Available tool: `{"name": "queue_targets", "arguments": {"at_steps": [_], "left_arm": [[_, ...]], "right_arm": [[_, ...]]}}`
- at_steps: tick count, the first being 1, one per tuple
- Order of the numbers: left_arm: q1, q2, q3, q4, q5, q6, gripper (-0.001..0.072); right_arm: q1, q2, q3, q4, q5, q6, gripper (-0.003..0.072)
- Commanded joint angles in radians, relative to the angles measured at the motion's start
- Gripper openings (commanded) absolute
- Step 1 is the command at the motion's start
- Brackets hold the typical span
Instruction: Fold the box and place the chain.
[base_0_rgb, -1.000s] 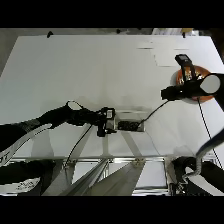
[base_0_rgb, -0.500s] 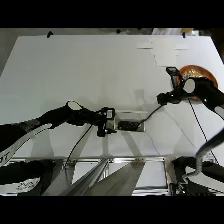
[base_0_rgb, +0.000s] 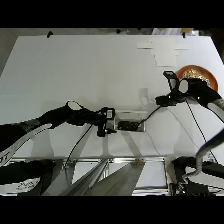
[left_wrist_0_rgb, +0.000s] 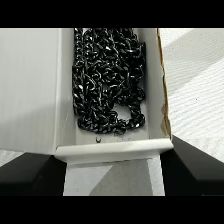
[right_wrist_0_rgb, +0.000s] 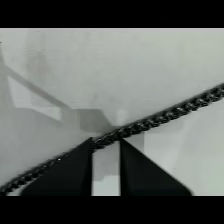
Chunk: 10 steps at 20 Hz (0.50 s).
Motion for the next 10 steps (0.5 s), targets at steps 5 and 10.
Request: {"name": "queue_targets", "arguments": {"at_steps": [5,10], "left_arm": [[0.001,0.0,0.001,0.0,0.001,0.0,0.0212],[0.001,0.0,0.001,0.0,0.0,0.0,0.0212]], "right_arm": [[0.003,0.028,-0.002,0.012,0.089,-0.01,0.0015],[0.003,0.16,-0.002,0.013,0.12,-0.013,0.0015]]}}
